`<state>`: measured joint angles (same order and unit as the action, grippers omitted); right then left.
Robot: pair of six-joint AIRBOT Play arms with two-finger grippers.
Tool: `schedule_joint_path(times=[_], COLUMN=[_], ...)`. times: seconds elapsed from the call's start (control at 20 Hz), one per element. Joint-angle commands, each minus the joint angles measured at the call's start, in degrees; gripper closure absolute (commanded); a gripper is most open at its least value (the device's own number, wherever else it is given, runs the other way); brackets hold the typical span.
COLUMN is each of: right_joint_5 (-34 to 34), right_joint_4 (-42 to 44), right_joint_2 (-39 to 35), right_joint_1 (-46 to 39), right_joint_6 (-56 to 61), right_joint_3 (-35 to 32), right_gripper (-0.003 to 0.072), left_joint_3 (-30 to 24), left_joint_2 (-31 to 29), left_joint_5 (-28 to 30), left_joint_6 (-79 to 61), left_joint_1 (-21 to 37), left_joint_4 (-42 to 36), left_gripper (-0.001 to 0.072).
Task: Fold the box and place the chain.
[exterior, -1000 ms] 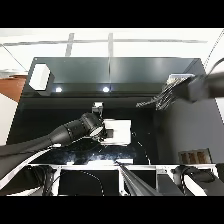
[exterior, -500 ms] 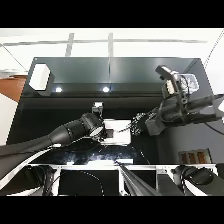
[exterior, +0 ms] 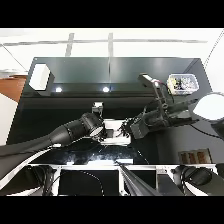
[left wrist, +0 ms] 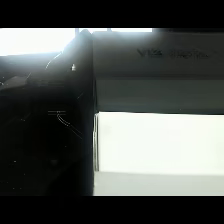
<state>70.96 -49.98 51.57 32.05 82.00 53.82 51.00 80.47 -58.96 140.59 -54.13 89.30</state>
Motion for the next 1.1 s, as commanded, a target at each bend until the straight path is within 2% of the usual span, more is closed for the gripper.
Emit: schedule_joint_path(times=[0.0, 0.25, 0.3, 0.35, 0.4, 0.6, 0.75, 0.95, 1.05], right_joint_5=[-1.2, -2.6, -3.0, -3.5, -3.4, 2.7, 8.2, 6.7, 2.2], right_joint_4=[-0.2, -1.3, -1.3, -1.2, -1.3, -1.7, -6.4, -23.5, -25.5], right_joint_2=[3.1, 6.3, 6.4, 6.4, 6.4, 5.8, 1.8, -4.6, -4.9], right_joint_1=[1.1, 1.3, 1.3, 1.3, 1.2, -2.5, -7.6, -13.8, -15.8], right_joint_6=[-0.7, -0.6, -0.6, -0.5, -0.6, -0.8, -1.2, 1.4, 1.4], right_joint_3=[-0.8, -2.8, -2.8, -2.8, -2.8, -2.4, -1.7, -1.8, -1.9], right_gripper=[0.0645, 0.0643, 0.0567, 0.038, 0.0347, 0.0347, 0.0348, 0.0349, 0.0349], left_joint_3=[0.0, 0.0, 0.0, 0.0, 0.0, 0.0, 0.0, 0.0, 0.0], left_joint_2=[0.0, 0.0, 0.0, 0.0, 0.0, 0.0, 0.0, 0.0, 0.0], left_joint_5=[0.0, 0.0, 0.0, 0.0, 0.0, 0.0, 0.0, 0.0, 0.2], left_joint_6=[0.0, 0.0, 0.0, 0.0, 0.0, 0.0, 0.0, 0.0, 0.0], left_joint_1=[0.0, 0.0, 0.0, 0.0, 0.0, 0.0, 0.0, 0.0, 0.0], left_joint_4=[0.0, 0.0, 0.0, 0.0, 0.0, 0.0, 0.0, 0.0, 0.0], left_gripper=[0.0679, 0.068, 0.0679, 0.0679, 0.068, 0.0679, 0.068, 0.068, 0.068])
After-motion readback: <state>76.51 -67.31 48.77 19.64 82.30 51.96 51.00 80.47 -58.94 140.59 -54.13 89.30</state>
